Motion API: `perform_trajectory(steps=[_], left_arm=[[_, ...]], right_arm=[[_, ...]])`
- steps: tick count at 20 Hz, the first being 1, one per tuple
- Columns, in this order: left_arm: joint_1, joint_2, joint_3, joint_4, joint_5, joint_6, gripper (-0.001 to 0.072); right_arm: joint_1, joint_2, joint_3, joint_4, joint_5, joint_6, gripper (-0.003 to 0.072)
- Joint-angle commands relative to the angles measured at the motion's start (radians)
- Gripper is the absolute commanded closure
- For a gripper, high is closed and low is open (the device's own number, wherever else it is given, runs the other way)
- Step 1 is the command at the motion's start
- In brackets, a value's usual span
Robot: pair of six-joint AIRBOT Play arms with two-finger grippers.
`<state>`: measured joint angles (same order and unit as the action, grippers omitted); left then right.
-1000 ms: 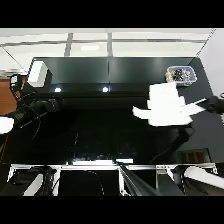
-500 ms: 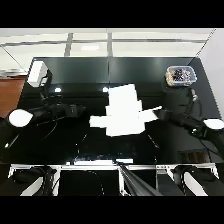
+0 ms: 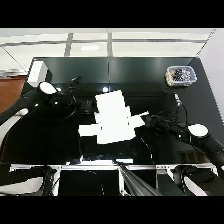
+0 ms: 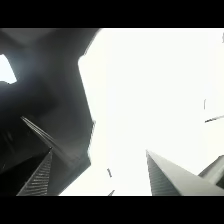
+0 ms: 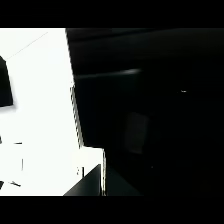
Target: Fold the box and place the chain.
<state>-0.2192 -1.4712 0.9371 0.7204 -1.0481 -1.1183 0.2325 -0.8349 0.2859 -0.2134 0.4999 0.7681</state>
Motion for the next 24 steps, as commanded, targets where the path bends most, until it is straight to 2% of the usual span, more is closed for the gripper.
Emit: perform_trajectory(steps=[1, 3, 5, 7, 9, 11, 14, 15, 16, 17, 18, 19, 20, 21, 24], left_arm=[[0.001, -0.163, 0.118, -0.092, -0.158, 0.072, -0.0007], [0.001, -0.240, 0.183, -0.170, -0.250, 0.138, -0.0006], [-0.006, -0.310, 0.252, -0.170, -0.339, 0.151, -0.0005], [-0.023, -0.373, 0.313, -0.161, -0.475, 0.191, -0.0003], [-0.048, -0.407, 0.352, -0.119, -0.558, 0.236, 0.0058], [-0.068, -0.424, 0.386, -0.043, -0.589, 0.273, 0.0227], [-0.074, -0.446, 0.411, -0.025, -0.583, 0.283, 0.0417], [-0.074, -0.451, 0.415, -0.025, -0.583, 0.293, 0.0538], [-0.072, -0.452, 0.417, -0.025, -0.583, 0.306, 0.0594], [-0.071, -0.452, 0.418, -0.025, -0.583, 0.307, 0.0610], [-0.068, -0.452, 0.422, -0.026, -0.583, 0.309, 0.0672], [-0.065, -0.452, 0.428, -0.025, -0.584, 0.309, 0.0682], [-0.062, -0.452, 0.434, -0.025, -0.585, 0.306, 0.0683], [-0.058, -0.450, 0.442, -0.024, -0.588, 0.303, 0.0684], [-0.054, -0.410, 0.445, -0.006, -0.576, 0.305, 0.0687]], right_arm=[[0.019, 0.001, -0.002, 0.003, -0.018, 0.010, 0.0671], [0.019, 0.001, -0.002, 0.003, -0.012, 0.010, 0.0671], [0.019, 0.001, -0.002, 0.003, -0.010, 0.010, 0.0670], [0.019, 0.001, -0.002, 0.003, -0.012, 0.010, 0.0671], [0.019, 0.001, -0.002, 0.003, -0.011, 0.010, 0.0671], [0.019, 0.001, -0.002, 0.003, -0.012, 0.010, 0.0671], [0.019, 0.001, -0.002, 0.000, -0.011, 0.010, 0.0671], [0.019, 0.001, -0.002, 0.000, -0.011, 0.010, 0.0671], [0.019, 0.001, -0.002, 0.000, -0.006, 0.010, 0.0670], [0.019, 0.001, -0.002, -0.005, -0.004, 0.010, 0.0669], [0.019, 0.001, -0.002, -0.008, 0.003, 0.010, 0.0652], [0.019, 0.001, -0.002, -0.008, 0.004, 0.010, 0.0404], [0.019, 0.001, -0.001, -0.023, 0.003, 0.010, 0.0051], [0.017, 0.001, 0.008, -0.076, 0.009, 0.009, -0.0015], [-0.041, 0.001, 0.126, -0.425, 0.196, 0.015, -0.0014]])
